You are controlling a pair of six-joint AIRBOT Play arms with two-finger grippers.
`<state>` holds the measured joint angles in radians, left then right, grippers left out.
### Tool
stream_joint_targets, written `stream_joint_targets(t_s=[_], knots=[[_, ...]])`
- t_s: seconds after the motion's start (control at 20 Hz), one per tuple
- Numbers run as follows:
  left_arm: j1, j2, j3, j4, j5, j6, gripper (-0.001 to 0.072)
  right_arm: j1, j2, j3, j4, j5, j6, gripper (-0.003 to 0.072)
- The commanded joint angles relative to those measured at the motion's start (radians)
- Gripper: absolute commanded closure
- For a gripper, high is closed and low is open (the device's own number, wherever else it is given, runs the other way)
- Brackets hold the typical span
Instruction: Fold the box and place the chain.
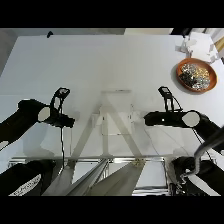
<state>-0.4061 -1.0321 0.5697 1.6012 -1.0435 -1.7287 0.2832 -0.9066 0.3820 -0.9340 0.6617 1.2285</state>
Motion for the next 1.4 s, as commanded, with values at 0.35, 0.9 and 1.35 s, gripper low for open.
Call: stream_joint_targets(t_s=[0.35, 0.9, 1.35], knots=[[-0.001, 0.0, 0.0, -0.15, 0.236, 0.053, 0.0698, 0.018, 0.001, -0.001, -0.058, -0.002, 0.058, 0.0668], [-0.001, -0.002, 0.0, -0.851, 0.369, 0.91, 0.0407, 0.018, 0.001, -0.001, -0.058, 0.008, 0.057, 0.0668], [0.003, -0.17, 0.148, -0.937, 0.29, 1.12, 0.0269, 0.018, 0.001, -0.001, -0.058, 0.008, 0.057, 0.0668]])
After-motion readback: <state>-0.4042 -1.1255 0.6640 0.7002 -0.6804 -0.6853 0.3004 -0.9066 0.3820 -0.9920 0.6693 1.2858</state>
